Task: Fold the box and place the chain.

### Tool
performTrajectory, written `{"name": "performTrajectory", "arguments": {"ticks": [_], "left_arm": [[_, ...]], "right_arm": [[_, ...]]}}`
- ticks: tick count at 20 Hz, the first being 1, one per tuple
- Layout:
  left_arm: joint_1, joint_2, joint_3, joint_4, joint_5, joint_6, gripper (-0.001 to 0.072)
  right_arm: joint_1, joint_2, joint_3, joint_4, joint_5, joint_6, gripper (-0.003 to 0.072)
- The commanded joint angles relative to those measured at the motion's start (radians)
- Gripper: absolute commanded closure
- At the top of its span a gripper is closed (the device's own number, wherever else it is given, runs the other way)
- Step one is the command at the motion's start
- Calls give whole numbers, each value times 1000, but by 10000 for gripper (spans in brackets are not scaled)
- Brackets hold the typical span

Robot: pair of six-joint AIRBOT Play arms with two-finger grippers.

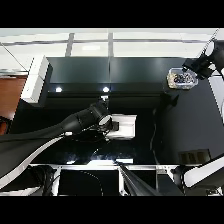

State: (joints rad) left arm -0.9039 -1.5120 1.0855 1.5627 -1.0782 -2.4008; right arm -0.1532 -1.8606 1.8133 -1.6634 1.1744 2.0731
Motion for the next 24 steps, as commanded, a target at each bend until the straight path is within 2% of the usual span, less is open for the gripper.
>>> {"name": "performTrajectory", "arguments": {"ticks": [1,11,16,17,18,19,21,24], "left_arm": [[0,0,0,0,0,0,683],[0,0,0,0,-1,0,683],[0,0,0,0,-5,0,683],[0,0,0,0,-5,0,683],[0,0,0,0,-5,0,683],[0,0,0,0,-5,0,683],[0,0,0,0,-5,0,683],[0,0,0,0,-5,0,683]], "right_arm": [[-3,-83,76,-77,51,117,-34],[-56,-146,76,-57,-44,248,-33],[-70,-182,76,50,-119,245,-32],[-70,-186,76,76,-129,245,48],[-70,-188,76,84,-130,245,190],[-70,-187,76,84,-129,245,204],[-70,-177,76,84,-110,220,681],[-70,-140,76,76,-74,156,675]]}}
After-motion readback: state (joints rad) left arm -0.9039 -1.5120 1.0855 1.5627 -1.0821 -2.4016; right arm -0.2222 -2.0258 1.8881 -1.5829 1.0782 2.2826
